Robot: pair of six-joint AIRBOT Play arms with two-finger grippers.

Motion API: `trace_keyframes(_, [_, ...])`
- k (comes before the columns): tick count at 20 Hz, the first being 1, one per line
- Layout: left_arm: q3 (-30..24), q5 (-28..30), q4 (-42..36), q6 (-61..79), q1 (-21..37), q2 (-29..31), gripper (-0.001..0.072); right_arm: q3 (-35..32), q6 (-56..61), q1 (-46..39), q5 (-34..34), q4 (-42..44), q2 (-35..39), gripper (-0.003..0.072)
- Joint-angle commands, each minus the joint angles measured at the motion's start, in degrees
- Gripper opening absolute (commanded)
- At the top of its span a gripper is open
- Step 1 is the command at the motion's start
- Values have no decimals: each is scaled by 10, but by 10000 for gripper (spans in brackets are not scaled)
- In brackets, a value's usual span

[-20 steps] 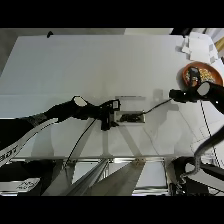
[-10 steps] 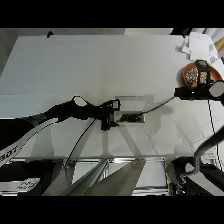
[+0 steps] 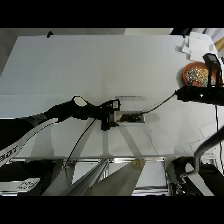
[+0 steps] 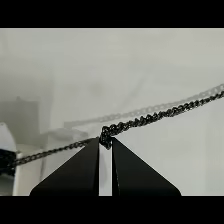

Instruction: Fold the box and place the chain.

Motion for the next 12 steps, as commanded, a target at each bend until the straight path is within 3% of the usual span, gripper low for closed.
trace_keyframes(1, [0, 0, 0, 0, 0, 0, 321, 0, -46, 0, 69, 91, 60, 17])
trace_keyframes(5, [0, 0, 0, 0, 0, 0, 321, 0, -52, 0, 97, 143, 106, 17])
trace_keyframes(12, [0, 0, 0, 0, 0, 0, 321, 0, -124, 6, 118, 320, 116, 18])
